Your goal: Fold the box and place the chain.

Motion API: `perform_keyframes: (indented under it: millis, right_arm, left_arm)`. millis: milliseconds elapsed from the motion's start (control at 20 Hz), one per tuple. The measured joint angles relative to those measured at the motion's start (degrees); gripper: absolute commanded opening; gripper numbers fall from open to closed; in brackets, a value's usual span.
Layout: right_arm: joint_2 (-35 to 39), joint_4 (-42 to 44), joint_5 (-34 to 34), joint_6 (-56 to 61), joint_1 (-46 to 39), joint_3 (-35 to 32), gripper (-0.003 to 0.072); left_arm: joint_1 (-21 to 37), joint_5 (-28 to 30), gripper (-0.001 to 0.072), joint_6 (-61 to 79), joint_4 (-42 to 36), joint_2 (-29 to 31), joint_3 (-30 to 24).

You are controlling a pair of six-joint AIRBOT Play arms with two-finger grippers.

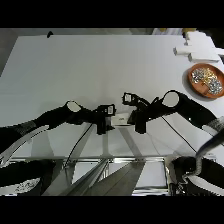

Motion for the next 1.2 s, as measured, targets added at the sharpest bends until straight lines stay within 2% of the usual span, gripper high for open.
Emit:
perform_keyframes:
  millis: [600, 800, 950, 1200]
  right_arm:
    - [0.24, -1.51, -2.08, 0.0, -0.02, -1.95, 0.0015]
    - [4.63, -4.37, -2.03, 2.19, -1.86, -1.88, 0.0014]
    - [11.52, -6.29, -1.79, 12.22, -7.26, -1.38, 0.0014]
    - [18.71, -19.87, 3.39, 40.37, -21.9, -1.27, 0.0014]
  left_arm:
    - [0.0, -0.02, 0.0206, -0.02, 0.0, 0.0, -0.02]
    - [0.02, -0.02, 0.0206, -0.17, -0.13, 0.0, -0.02]
    - [0.02, 0.0, 0.0206, -0.15, -0.09, 0.0, 0.0]
    - [0.02, -0.02, 0.0206, -0.13, -0.04, 0.0, 0.0]
